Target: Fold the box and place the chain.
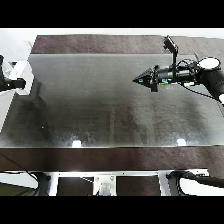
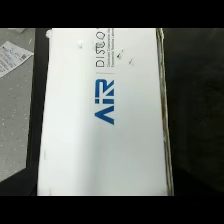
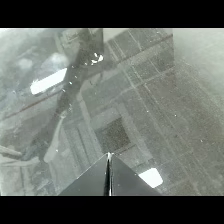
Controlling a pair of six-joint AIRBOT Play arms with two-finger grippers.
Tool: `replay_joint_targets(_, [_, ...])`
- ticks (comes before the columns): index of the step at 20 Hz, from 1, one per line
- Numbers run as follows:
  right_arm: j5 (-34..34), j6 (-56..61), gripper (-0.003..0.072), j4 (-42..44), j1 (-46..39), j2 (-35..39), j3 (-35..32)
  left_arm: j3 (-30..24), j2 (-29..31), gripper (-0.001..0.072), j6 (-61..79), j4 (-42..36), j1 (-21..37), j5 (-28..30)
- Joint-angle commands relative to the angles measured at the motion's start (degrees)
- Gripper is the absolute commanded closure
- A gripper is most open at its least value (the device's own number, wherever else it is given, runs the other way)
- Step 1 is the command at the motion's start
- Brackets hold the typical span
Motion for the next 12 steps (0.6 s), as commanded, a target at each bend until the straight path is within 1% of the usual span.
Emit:
replay_joint_targets(1, [0.0,0.0,0.0675,0.0,0.0,0.0,-0.1,-1.6,0.1,0.0691,0.4,-1.1,0.0,4.2])
replay_joint_targets(2, [0.0,0.0,0.0673,0.0,0.0,0.0,-0.1,-1.6,0.1,0.0688,0.4,-1.1,0.0,4.3])
replay_joint_targets(3, [0.0,0.0,0.0635,0.0,0.0,0.0,-0.1,-1.6,0.1,0.0509,0.4,-1.4,0.0,4.2])
replay_joint_targets(4, [0.0,0.0,0.057,0.0,0.0,0.0,-0.1,-1.6,0.1,0.0234,0.3,-2.1,0.0,4.2])
replay_joint_targets(5, [0.0,0.0,0.053,0.0,0.0,0.0,-0.1,-1.6,0.1,0.0103,0.4,-2.7,0.0,4.2])
replay_joint_targets(6, [0.0,0.0,0.0532,0.0,0.0,0.0,-0.1,-1.6,0.1,0.0106,0.3,-2.7,0.0,4.6])
replay_joint_targets(7, [0.0,0.0,0.0531,0.0,0.0,0.0,-0.1,-1.6,0.1,0.0086,0.3,-2.7,0.0,4.7])
replay_joint_targets(8, [0.0,0.0,0.0531,0.0,0.0,0.0,-0.1,-1.6,0.1,-0.0011,0.2,-2.8,0.0,4.7])
replay_joint_targets(10, [0.0,0.0,0.053,0.0,0.0,0.0,-0.1,-1.6,0.1,-0.0011,-0.1,-2.9,0.0,4.7])
replay_joint_targets(11, [0.0,0.0,0.0512,0.0,0.0,0.0,-0.1,-1.6,0.1,-0.0011,-0.1,-2.9,0.0,4.7])
replay_joint_targets(12, [0.0,0.3,0.0418,0.0,0.0,0.0,-0.1,-1.6,0.1,-0.0011,-0.1,-2.9,0.0,4.7])
